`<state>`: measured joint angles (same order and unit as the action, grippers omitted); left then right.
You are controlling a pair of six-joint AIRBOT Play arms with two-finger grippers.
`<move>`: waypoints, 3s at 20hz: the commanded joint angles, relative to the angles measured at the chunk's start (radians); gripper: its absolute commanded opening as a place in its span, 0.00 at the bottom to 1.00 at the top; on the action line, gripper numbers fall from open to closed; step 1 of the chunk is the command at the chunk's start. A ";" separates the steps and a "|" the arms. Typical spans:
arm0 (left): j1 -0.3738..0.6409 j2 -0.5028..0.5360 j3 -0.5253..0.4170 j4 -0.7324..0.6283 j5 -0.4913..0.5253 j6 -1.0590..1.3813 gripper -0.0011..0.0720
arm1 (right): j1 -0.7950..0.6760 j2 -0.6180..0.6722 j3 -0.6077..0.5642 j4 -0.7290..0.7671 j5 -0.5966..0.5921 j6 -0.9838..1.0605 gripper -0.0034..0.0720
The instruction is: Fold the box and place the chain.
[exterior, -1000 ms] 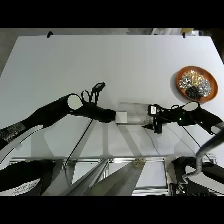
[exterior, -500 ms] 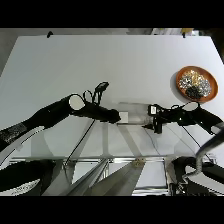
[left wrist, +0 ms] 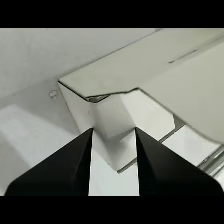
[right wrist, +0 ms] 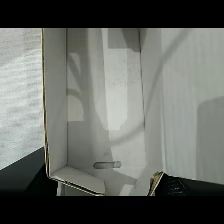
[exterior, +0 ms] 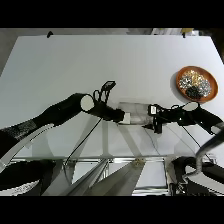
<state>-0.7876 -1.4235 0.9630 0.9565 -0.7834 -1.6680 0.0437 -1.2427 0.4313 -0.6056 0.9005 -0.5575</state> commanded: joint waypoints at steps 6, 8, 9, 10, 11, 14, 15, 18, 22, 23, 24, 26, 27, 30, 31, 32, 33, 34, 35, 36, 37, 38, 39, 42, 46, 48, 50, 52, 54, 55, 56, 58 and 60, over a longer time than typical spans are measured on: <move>-0.072 -0.104 0.214 0.302 -0.240 -0.353 0.43 | 0.001 0.000 0.001 0.000 0.000 0.000 0.57; -0.090 -0.155 0.272 0.344 -0.300 -0.426 0.42 | 0.001 0.000 0.001 0.000 0.000 0.000 0.57; -0.101 -0.185 0.309 0.369 -0.341 -0.468 0.41 | 0.001 0.000 0.001 0.000 0.000 0.000 0.57; -0.109 -0.212 0.343 0.389 -0.380 -0.502 0.41 | 0.001 0.000 0.001 0.000 0.000 0.000 0.57; -0.119 -0.238 0.378 0.406 -0.414 -0.533 0.40 | 0.001 0.000 0.001 0.000 0.000 0.000 0.57; -0.129 -0.294 0.452 0.422 -0.444 -0.620 0.39 | 0.001 0.000 0.001 0.000 0.000 0.000 0.57; -0.127 -0.303 0.462 0.428 -0.441 -0.652 0.39 | 0.001 0.000 0.001 0.000 0.000 0.000 0.57; -0.127 -0.319 0.464 0.459 -0.446 -0.715 0.39 | 0.001 0.000 0.001 0.000 0.000 0.000 0.57; -0.126 -0.341 0.464 0.457 -0.463 -0.746 0.39 | 0.001 0.000 0.001 0.000 0.000 0.000 0.57; -0.126 -0.346 0.464 0.455 -0.463 -0.746 0.37 | 0.001 0.000 0.001 0.000 0.000 0.000 0.57; -0.126 -0.349 0.464 0.455 -0.463 -0.748 0.30 | 0.001 0.000 0.001 0.000 0.000 0.000 0.57; -0.127 -0.355 0.464 0.449 -0.463 -0.764 0.27 | 0.001 0.000 0.001 0.000 0.000 0.000 0.57; -0.127 -0.358 0.464 0.447 -0.470 -0.764 0.27 | 0.001 0.000 0.001 0.000 0.000 0.000 0.57; -0.128 -0.370 0.464 0.452 -0.491 -0.755 0.27 | 0.001 0.000 0.001 0.000 0.000 0.000 0.57; -0.129 -0.373 0.464 0.452 -0.492 -0.755 0.27 | 0.001 0.000 0.001 0.000 0.000 0.000 0.57; -0.129 -0.377 0.464 0.452 -0.491 -0.755 0.27 | 0.001 0.000 0.001 0.000 0.000 0.000 0.57; -0.130 -0.378 0.464 0.454 -0.488 -0.752 0.27 | 0.001 0.000 0.001 0.000 0.000 0.000 0.57; -0.130 -0.379 0.464 0.458 -0.488 -0.752 0.20 | 0.001 0.000 0.001 0.000 0.000 0.000 0.57; -0.130 -0.379 0.464 0.464 -0.487 -0.751 0.13 | 0.001 0.000 0.001 0.000 0.000 0.000 0.57; -0.131 -0.379 0.464 0.468 -0.486 -0.751 0.10 | 0.001 0.000 0.001 0.000 0.000 0.000 0.57; -0.130 -0.380 0.464 0.470 -0.485 -0.745 0.04 | 0.001 0.000 0.001 0.000 0.000 0.000 0.57; -0.131 -0.380 0.464 0.471 -0.486 -0.737 0.02 | 0.001 0.000 0.001 0.000 0.000 0.000 0.57; -0.130 -0.381 0.464 0.472 -0.486 -0.737 0.02 | 0.001 0.000 0.001 0.000 0.000 0.000 0.57; -0.130 -0.381 0.464 0.473 -0.486 -0.737 0.02 | 0.001 0.000 0.001 0.000 0.000 0.000 0.57; -0.131 -0.381 0.464 0.474 -0.484 -0.737 0.09 | 0.001 0.000 0.001 0.000 0.000 0.000 0.57; -0.131 -0.381 0.464 0.478 -0.484 -0.737 0.17 | 0.001 0.000 0.001 0.000 0.000 0.000 0.57; -0.131 -0.381 0.464 0.477 -0.481 -0.737 0.24 | 0.001 0.000 0.001 0.000 0.000 0.000 0.57; -0.131 -0.381 0.464 0.475 -0.483 -0.737 0.24 | 0.001 0.000 0.001 0.000 0.000 0.000 0.57; -0.130 -0.377 0.465 0.469 -0.493 -0.737 0.22 | 0.001 0.000 0.001 0.000 0.000 0.000 0.57; -0.130 -0.370 0.465 0.469 -0.499 -0.737 0.22 | 0.001 0.000 0.001 0.000 0.000 0.000 0.57; -0.130 -0.361 0.465 0.470 -0.501 -0.735 0.22 | 0.001 0.000 0.001 0.000 0.000 0.000 0.57; -0.127 -0.342 0.467 0.471 -0.500 -0.712 0.23 | 0.001 0.000 0.001 0.000 0.000 0.000 0.57; -0.125 -0.332 0.469 0.469 -0.500 -0.706 0.23 | 0.001 0.000 0.001 0.000 0.000 0.000 0.57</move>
<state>-0.9146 -1.7725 1.4288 1.4338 -1.2781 -2.3894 0.0444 -1.2430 0.4313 -0.6048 0.9028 -0.5579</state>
